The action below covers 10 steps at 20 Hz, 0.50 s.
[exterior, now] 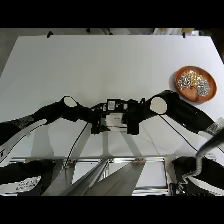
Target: Fold the box and place the chain.
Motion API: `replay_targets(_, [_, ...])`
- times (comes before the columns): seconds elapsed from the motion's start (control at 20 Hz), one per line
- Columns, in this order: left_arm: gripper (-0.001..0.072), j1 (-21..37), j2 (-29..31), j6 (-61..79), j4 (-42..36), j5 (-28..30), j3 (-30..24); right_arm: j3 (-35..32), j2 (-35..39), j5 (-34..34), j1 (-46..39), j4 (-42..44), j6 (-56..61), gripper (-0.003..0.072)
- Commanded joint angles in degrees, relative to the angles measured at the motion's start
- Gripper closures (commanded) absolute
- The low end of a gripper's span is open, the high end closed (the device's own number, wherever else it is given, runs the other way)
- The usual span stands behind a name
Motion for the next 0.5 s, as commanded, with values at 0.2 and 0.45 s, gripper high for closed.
replay_targets(0.2, [0.0501,0.0,0.0,0.2,0.2,-0.1,0.0,-0.9,0.1,-0.9,0.0,-0.2,1.0,0.0563])
replay_targets(0.45, [0.0501,0.0,0.0,0.2,0.1,-0.1,0.0,-0.9,0.1,3.1,0.0,1.2,1.0,0.0410])
